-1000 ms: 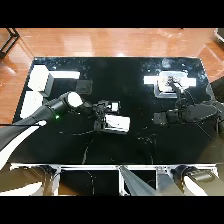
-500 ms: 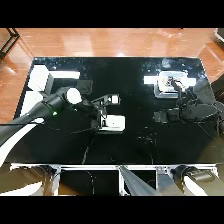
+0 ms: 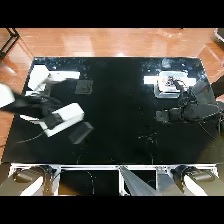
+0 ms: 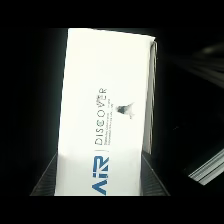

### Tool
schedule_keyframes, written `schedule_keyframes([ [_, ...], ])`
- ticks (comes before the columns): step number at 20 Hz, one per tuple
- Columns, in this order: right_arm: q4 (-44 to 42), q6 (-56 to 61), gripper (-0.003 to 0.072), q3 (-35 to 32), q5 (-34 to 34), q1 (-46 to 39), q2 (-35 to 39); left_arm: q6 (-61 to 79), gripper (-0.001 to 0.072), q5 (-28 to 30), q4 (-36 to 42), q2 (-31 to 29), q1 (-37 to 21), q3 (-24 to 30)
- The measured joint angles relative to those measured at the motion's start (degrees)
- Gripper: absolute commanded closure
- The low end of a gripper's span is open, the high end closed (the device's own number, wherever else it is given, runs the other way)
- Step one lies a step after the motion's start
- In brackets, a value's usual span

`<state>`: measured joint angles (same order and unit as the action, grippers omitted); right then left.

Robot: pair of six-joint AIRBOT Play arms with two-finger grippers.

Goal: Fold the box and place the chain.

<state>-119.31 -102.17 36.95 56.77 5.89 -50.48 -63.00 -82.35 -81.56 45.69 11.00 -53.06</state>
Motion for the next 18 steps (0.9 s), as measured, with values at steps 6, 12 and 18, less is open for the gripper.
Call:
schedule_keyframes([
  [6,-0.09,-2.97,0.0663,0.0,-0.28,-0.04,0.0,-5.73,0.0687,-2.6,-5.95,-12.68,-30.62,10.91],
  [12,-1.07,-3.96,0.0663,0.0,-1.49,-0.04,0.0,0.83,0.0687,4.48,0.31,-9.51,-52.11,13.49],
  [18,-3.63,-4.11,0.0662,0.0,-1.79,-0.04,0.0,9.86,0.0687,9.38,5.81,1.25,-56.22,13.86],
])
